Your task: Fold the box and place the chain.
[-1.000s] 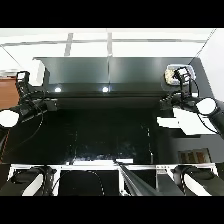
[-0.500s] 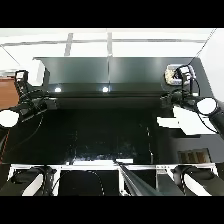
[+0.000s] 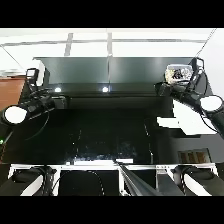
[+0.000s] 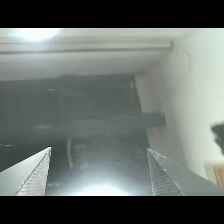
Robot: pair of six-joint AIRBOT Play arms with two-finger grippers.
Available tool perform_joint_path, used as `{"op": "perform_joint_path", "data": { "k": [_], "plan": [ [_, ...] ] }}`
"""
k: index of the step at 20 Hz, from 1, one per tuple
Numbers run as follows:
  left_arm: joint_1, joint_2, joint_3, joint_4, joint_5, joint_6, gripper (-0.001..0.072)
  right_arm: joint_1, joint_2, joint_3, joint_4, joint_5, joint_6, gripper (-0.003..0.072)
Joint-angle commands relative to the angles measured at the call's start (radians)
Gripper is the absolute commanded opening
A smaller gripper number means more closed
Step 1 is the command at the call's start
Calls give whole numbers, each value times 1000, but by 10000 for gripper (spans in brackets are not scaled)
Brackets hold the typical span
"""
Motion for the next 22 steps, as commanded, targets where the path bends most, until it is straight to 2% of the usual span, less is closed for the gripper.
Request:
{"op": "perform_joint_path", "data": {
  "k": [1, 4, 6, 8, 11, 15, 19, 20, 22],
  "plan": [
    [-54, -19, 24, -11, -49, 14, 707, -54, -1, 5, -55, 145, 57, 714],
    [-50, -19, 24, -11, -103, -29, 707, -304, -5, 70, -356, 322, 277, 714],
    [-50, -19, 24, -11, -106, -29, 707, -523, -18, 147, -503, 407, 310, 714],
    [-50, -19, 24, -11, -106, -29, 706, -749, -48, 221, -544, 419, 310, 713],
    [-51, -19, 24, -11, -105, -29, 706, -1010, -164, 322, -489, 490, 256, 714],
    [-51, -19, 24, -11, -92, -29, 706, -1077, -374, 456, -477, 625, 105, 713],
    [-51, -19, 24, -11, -92, -29, 706, -1036, -604, 628, -489, 802, -36, 713],
    [-51, -19, 24, -11, -92, -29, 706, -1017, -647, 653, -524, 849, -63, 713],
    [-51, -19, 24, -11, -90, -29, 706, -971, -689, 655, -593, 859, -144, 712]
  ]
}}
